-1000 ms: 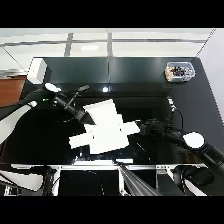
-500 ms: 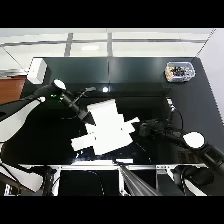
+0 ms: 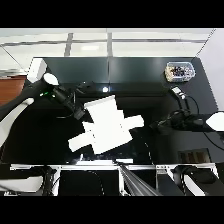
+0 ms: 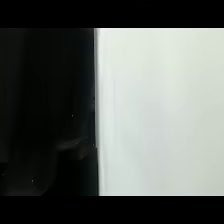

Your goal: Fold the box and place the chain.

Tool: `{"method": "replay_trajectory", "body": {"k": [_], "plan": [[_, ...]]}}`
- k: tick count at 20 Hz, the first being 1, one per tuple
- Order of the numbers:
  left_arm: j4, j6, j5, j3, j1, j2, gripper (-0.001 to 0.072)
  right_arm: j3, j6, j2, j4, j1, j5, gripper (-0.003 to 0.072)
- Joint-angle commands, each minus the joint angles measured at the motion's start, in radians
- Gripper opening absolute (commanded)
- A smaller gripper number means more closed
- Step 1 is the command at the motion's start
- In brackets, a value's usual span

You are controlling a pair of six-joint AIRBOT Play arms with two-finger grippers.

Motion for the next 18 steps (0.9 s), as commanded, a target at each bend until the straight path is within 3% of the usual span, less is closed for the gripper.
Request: {"method": "replay_trajectory", "body": {"k": [1, 3, 8, 13, 18], "plan": [[0.005, 0.101, 0.317, -0.174, -0.028, 0.232, 0.0023, 0.035, 0.007, 0.000, -0.116, -0.054, 0.032, 0.0663], [0.049, 0.242, 0.440, -0.216, -0.056, 0.299, 0.0023, 0.034, -0.003, 0.000, -0.067, -0.053, 0.004, 0.0663], [0.072, 0.580, 0.454, -0.202, -0.198, 0.259, 0.0023, -0.009, -0.352, 0.000, -0.064, -0.004, -0.016, 0.0663], [0.132, 0.578, 0.483, -0.154, -0.288, 0.134, 0.0024, -0.110, -0.549, -0.001, 0.046, 0.080, -0.119, 0.0663], [0.132, 0.565, 0.481, -0.146, -0.287, 0.086, 0.0024, -0.141, -0.606, -0.008, 0.066, 0.208, -0.210, 0.0663]]}}
